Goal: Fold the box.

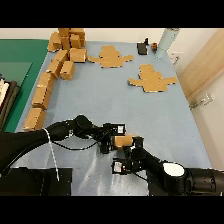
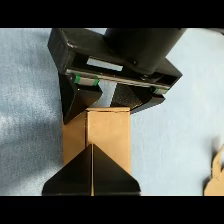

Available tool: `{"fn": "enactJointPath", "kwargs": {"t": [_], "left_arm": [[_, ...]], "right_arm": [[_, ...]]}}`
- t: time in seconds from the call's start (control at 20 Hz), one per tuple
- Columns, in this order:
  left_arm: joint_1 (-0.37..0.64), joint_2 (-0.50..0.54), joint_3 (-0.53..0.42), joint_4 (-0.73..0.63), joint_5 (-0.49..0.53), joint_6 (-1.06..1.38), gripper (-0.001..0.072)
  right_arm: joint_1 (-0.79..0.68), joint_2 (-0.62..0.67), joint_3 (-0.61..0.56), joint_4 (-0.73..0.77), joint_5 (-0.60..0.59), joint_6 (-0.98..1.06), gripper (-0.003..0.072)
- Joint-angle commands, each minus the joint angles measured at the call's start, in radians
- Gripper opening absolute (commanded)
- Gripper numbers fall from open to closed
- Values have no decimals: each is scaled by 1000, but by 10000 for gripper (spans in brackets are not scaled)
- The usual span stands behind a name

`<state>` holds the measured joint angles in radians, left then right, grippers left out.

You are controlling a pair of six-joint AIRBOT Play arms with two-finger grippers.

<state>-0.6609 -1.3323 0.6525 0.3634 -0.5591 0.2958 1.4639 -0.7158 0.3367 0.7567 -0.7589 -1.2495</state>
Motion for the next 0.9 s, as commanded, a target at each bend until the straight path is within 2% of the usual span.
{"fn": "enactJointPath", "kwargs": {"t": [0.0,0.85], "left_arm": [[0,0,0,0,0,0,473],[0,0,1,0,0,0,474]], "right_arm": [[0,-2,-2,16,0,2,6],[0,-27,-2,30,-2,5,6]]}}
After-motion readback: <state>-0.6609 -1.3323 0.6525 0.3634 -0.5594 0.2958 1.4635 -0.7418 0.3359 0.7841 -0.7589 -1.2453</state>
